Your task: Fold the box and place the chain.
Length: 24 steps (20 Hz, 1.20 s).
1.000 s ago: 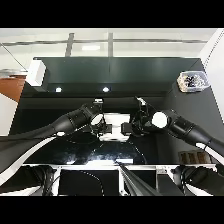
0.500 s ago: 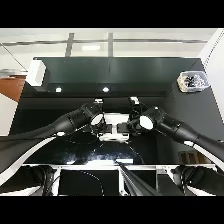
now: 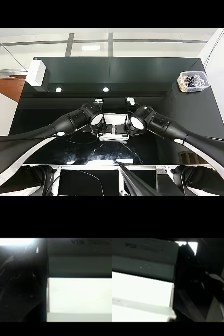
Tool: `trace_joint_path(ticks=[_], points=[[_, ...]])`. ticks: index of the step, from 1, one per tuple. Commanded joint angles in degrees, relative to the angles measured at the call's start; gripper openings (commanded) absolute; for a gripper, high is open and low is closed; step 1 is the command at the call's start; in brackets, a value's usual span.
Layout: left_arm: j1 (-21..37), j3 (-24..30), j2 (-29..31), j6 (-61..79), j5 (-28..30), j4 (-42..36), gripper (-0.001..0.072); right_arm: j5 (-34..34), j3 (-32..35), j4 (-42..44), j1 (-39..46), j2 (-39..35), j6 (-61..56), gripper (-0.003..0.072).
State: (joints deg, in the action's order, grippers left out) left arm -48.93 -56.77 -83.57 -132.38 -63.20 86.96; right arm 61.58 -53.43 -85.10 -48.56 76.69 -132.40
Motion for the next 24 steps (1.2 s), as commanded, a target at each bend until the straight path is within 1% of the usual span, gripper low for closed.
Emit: trace_joint_path(ticks=[1, 3, 7, 12, 24], points=[[0.0, 0.0, 0.0, 0.0, 0.1, 0.0, 0.0032, 1.0, -0.5, -1.1, -0.4, 0.9, -3.0, 0.0176], [0.0, 0.0, 0.0, 0.0, 0.2, 0.0, 0.0031, 1.4, -1.7, -1.1, -0.8, 2.0, -3.0, 0.0170], [0.0, 0.0, 0.0, 0.0, 0.1, 0.0, 0.0032, 4.5, -3.8, -1.1, -0.9, 5.0, -3.0, 0.0170], [0.0, 0.0, 0.0, 0.0, 0.2, 0.0, 0.0032, 4.4, -3.8, -2.1, -0.8, 5.5, -5.1, 0.0170], [0.0, 0.0, 0.0, 0.0, 0.5, 0.0, 0.0031, 4.9, -3.8, -1.9, -0.8, 7.2, -5.4, 0.0169]])
